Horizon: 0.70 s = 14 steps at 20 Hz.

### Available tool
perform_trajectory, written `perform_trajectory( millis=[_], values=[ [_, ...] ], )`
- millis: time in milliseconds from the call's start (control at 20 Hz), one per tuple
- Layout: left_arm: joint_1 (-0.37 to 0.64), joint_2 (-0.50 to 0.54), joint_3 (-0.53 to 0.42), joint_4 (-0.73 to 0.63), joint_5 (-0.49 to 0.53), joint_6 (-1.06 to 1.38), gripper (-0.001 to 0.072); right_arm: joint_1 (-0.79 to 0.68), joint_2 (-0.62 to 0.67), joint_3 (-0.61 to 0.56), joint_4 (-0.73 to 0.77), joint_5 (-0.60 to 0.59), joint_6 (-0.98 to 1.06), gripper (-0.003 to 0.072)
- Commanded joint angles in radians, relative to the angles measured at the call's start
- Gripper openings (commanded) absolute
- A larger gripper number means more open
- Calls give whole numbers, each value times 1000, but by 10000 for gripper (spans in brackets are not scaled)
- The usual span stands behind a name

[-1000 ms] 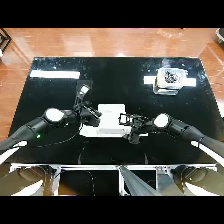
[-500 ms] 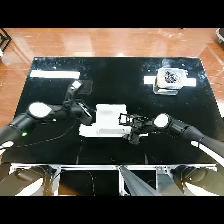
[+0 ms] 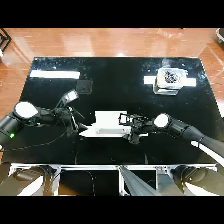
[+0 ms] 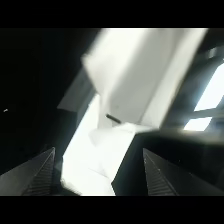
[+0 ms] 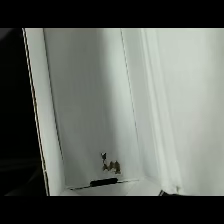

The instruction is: Fold the box and place the chain.

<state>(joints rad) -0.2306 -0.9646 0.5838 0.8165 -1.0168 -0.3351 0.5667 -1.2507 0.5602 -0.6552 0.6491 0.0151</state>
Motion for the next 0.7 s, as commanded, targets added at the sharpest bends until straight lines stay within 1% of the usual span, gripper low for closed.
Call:
perform_trajectory(
  millis=[0,50,150,250,350,650],
  values=[
    [-78,2,-43,40,104,235,645,1,-1,0,0,0,0,253],
    [-109,2,-58,40,159,267,644,1,-1,0,0,0,0,253],
    [-156,-1,-75,43,229,289,642,1,-1,0,0,0,0,252],
    [-180,-10,-76,60,233,288,623,1,-1,0,0,0,0,253],
    [-198,-28,-76,77,233,287,623,1,-1,0,0,-1,0,253],
    [-204,-88,-76,82,232,279,613,1,-1,0,0,-1,0,253]
  ],
)
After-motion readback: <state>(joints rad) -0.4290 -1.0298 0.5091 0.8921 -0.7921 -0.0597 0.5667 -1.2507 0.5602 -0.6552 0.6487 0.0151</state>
